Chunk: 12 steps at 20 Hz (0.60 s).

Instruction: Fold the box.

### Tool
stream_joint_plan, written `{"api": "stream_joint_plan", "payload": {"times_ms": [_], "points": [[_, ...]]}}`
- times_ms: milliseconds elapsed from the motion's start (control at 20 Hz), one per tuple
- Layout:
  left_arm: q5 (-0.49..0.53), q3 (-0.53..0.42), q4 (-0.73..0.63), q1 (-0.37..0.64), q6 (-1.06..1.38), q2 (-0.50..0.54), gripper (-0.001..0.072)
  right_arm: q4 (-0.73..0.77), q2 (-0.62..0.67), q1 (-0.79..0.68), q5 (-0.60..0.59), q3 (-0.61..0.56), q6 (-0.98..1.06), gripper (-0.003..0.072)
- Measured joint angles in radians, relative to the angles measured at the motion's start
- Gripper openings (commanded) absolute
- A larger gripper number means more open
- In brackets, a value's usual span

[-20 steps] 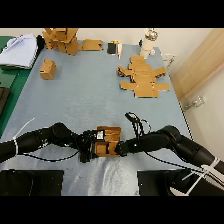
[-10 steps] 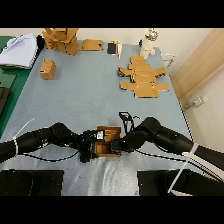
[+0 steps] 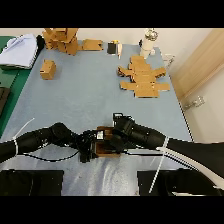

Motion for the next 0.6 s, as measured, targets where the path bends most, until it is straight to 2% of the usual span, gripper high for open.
{"api": "stream_joint_plan", "payload": {"times_ms": [200, 250, 300, 350, 600], "points": [[0.0, 0.0, -0.001, 0.0, -0.002, 0.0, 0.0417, -0.018, -0.018, 0.01, -0.024, 0.023, 0.006, 0.0003], [0.0, 0.0, -0.001, 0.0, -0.002, 0.0, 0.0418, -0.022, -0.019, 0.012, -0.029, 0.029, 0.003, 0.0133], [0.0, 0.0, 0.0, 0.0, -0.001, 0.0, 0.0418, -0.024, -0.022, 0.014, -0.029, 0.034, -0.008, 0.0345], [0.0, 0.0, 0.0, 0.0, -0.001, 0.0, 0.0418, -0.016, -0.022, 0.015, -0.012, 0.04, -0.014, 0.0384], [0.0, 0.0, 0.0, 0.0, 0.001, 0.0, 0.0417, -0.024, 0.009, 0.016, -0.069, 0.05, -0.02, 0.0385]]}}
